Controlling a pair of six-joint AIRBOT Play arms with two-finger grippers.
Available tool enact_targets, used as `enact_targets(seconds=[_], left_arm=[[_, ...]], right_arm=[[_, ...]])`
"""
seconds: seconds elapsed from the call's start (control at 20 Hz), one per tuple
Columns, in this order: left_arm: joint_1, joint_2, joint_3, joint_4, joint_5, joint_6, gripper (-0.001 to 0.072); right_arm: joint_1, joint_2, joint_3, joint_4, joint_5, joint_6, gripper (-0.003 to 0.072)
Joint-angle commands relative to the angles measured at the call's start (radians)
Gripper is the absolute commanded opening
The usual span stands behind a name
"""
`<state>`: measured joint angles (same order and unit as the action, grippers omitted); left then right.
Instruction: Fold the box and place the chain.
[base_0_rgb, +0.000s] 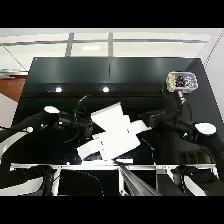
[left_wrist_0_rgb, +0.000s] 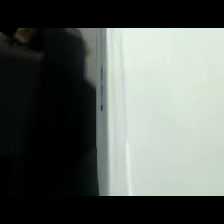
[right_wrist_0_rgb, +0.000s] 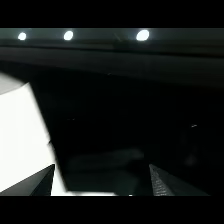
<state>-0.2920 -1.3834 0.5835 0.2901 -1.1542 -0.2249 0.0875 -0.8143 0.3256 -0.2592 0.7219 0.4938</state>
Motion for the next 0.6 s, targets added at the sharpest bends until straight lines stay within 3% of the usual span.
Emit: enact_targets(seconds=[0.0,0.1,0.25,0.35,0.55], left_arm=[[-0.073,0.050,0.141,0.312,0.035,0.043,0.0028],[-0.146,0.111,0.137,0.361,0.200,0.135,0.0029],[-0.223,0.115,0.105,0.357,0.394,0.197,0.0033],[-0.229,0.093,0.104,0.356,0.401,0.230,0.0033],[-0.224,0.068,0.099,0.310,0.401,0.320,0.0033]], right_arm=[[-0.203,0.001,0.102,-0.317,0.151,0.007,0.0704],[-0.290,0.001,0.144,-0.389,0.121,0.006,0.0704],[-0.352,0.001,0.156,-0.322,-0.006,0.006,0.0705],[-0.351,0.000,0.155,-0.283,-0.066,-0.002,0.0705],[-0.292,0.000,0.154,-0.302,0.098,-0.151,0.0705]])
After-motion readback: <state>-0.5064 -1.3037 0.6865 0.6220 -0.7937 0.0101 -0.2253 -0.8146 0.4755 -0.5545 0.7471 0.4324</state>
